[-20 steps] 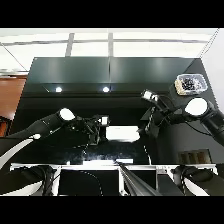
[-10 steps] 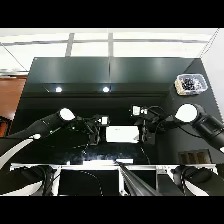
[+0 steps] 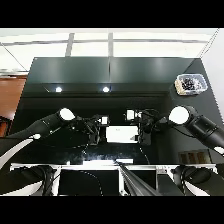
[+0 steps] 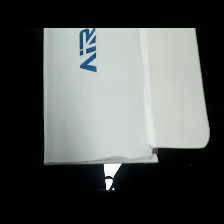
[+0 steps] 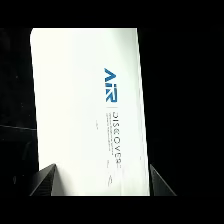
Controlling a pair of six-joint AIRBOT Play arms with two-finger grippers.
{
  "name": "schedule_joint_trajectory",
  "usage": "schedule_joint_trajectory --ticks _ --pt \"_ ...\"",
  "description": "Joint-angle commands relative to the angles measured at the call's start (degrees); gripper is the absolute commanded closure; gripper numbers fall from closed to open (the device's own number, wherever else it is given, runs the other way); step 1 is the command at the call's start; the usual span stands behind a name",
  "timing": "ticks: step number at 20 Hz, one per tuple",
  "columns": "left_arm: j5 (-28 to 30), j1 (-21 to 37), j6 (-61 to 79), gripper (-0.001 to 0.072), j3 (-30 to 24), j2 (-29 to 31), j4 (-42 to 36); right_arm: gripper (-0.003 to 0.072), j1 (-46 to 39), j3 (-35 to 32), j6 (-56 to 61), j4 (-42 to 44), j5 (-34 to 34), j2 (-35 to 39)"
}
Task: Fold the box and place the chain.
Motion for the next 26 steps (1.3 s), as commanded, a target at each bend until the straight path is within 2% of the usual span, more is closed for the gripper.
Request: schedule_joint_trajectory --ticks 1,2,6,7,8,20,22,26 --pt "-0.1 0.0 0.0 0.0298 0.0 0.0 0.0 0.0087 0.2 0.0 -0.2 0.0 -0.5 -0.1" --pt "-0.2 0.0 0.0 0.0297 0.0 0.0 0.0 0.0247 0.2 0.0 0.2 0.0 -0.5 -0.1" --pt "-0.3 0.0 0.0 0.0297 0.0 0.0 0.0 0.0271 0.2 0.0 0.6 0.0 -0.5 -0.1" --pt "-0.3 0.0 0.0 0.0298 0.0 0.0 0.0 0.0353 0.2 0.0 1.1 0.0 -0.5 -0.1" --pt "-0.3 0.0 0.0 0.0297 0.0 0.0 0.0 0.0499 0.2 0.0 1.6 0.0 -0.5 -0.1" --pt "-0.3 0.0 -0.1 0.0298 0.0 0.0 0.0 0.0473 0.2 0.0 2.9 0.0 0.3 -0.1" --pt "-0.3 0.0 -0.1 0.0297 0.0 0.0 0.0 0.0375 0.2 0.0 2.9 0.0 0.3 -0.1" --pt "-0.3 0.0 -0.1 0.0297 0.0 0.0 0.0 0.0376 0.2 0.0 2.9 0.0 0.3 -0.1"
